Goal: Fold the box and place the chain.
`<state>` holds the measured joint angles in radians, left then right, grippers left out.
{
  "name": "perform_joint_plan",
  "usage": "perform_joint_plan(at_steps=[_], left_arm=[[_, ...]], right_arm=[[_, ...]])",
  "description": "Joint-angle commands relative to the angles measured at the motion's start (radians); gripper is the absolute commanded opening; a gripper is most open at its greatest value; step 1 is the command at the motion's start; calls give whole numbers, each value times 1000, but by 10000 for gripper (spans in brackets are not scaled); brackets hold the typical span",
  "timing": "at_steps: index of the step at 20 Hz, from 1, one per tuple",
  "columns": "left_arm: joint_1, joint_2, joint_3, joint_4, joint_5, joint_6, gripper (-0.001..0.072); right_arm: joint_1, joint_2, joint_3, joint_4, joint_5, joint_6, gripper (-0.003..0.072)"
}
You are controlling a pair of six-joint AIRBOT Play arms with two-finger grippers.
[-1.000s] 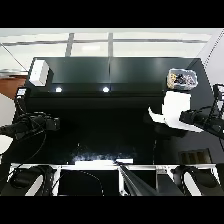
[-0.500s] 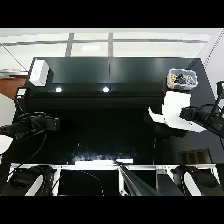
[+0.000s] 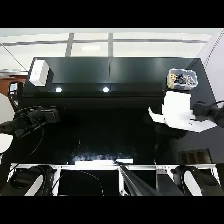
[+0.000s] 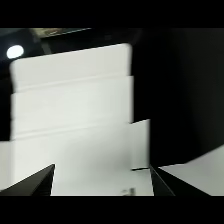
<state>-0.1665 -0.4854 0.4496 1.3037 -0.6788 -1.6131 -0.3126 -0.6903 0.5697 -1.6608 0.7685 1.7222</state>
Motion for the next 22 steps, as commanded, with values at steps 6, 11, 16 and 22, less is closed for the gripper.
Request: perform_joint_plan(at_steps=[6, 11, 16, 22], left_arm=[[-1, -62, -1, -37, 65, -18, 706], [-1, -71, -1, -34, 66, -18, 706], [-1, -71, -1, -34, 66, -18, 706], [-1, -71, -1, -38, 65, -18, 706]], right_arm=[[-576, -542, 285, 220, 275, -293, 694], [-631, -756, 446, 554, 586, -592, 525], [-620, -769, 492, 557, 549, -604, 525], [-620, -769, 573, 560, 593, -563, 525]])
